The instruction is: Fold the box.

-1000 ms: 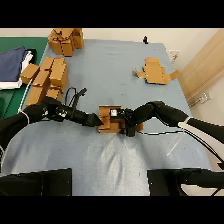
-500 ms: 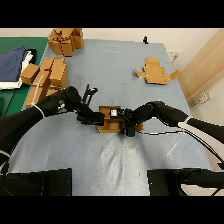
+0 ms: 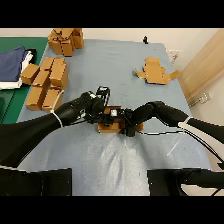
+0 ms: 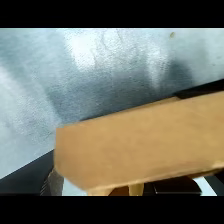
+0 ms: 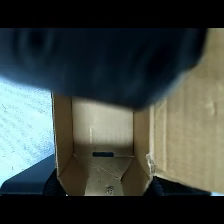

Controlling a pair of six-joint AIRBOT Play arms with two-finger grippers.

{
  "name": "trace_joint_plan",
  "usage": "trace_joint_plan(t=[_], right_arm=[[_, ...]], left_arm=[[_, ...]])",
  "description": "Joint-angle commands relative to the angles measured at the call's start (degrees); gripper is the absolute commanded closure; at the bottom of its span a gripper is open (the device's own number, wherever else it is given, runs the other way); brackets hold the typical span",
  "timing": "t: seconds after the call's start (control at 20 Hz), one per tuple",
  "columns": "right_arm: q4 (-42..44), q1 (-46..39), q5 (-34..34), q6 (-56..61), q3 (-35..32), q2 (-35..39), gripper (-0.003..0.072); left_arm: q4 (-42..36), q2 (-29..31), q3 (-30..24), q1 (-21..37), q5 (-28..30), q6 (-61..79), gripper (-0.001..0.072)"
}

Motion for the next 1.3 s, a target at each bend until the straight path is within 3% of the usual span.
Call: trace_joint_plan(t=[0.0,0.25,0.45,0.5,0.55,0.75,1.0,1.05,1.1,1.15,1.25], right_arm=[[0.04,-0.04,0.92,0.02,0.07,-0.02,0.0336],[0.07,-0.04,0.87,0.02,0.07,-0.02,0.0336],[0.07,-0.04,0.81,0.02,0.07,-0.02,0.0336],[0.07,-0.04,0.83,0.02,0.07,-0.02,0.0336],[0.09,-0.04,0.81,0.02,0.07,-0.02,0.0336],[0.09,-0.04,0.74,0.04,0.04,-0.02,0.0336],[0.09,-0.04,0.72,0.04,0.07,-0.02,0.0336],[0.07,-0.04,0.74,0.04,0.07,-0.02,0.0337],[0.07,-0.04,0.74,0.04,0.07,-0.02,0.0336],[0.07,-0.04,0.74,0.04,0.07,-0.02,0.0336],[0.07,-0.04,0.76,0.04,0.07,-0.02,0.0337]], left_arm=[[5.46,-1.88,0.55,-2.23,-0.94,-9.01,0.0192],[5.62,-8.26,5.46,-2.21,-3.78,-12.52,0.0192],[5.44,-9.55,7.91,-2.21,-7.72,-14.34,0.0197],[5.14,-9.55,7.91,-2.21,-8.92,-14.51,0.0478],[4.63,-9.53,7.91,-2.21,-9.53,-14.19,0.0692],[0.48,-9.55,7.91,-2.23,-7.69,-14.10,0.0690],[2.51,-9.55,7.91,-2.27,-8.24,-14.12,0.0686],[3.23,-9.55,7.91,-2.25,-8.66,-14.10,0.0630],[3.61,-9.55,7.91,-2.23,-9.40,-14.10,0.0328],[4.33,-9.55,7.91,-2.21,-10.43,-14.12,0.0224],[6.36,-9.55,7.91,-2.21,-12.44,-14.14,0.0224]])
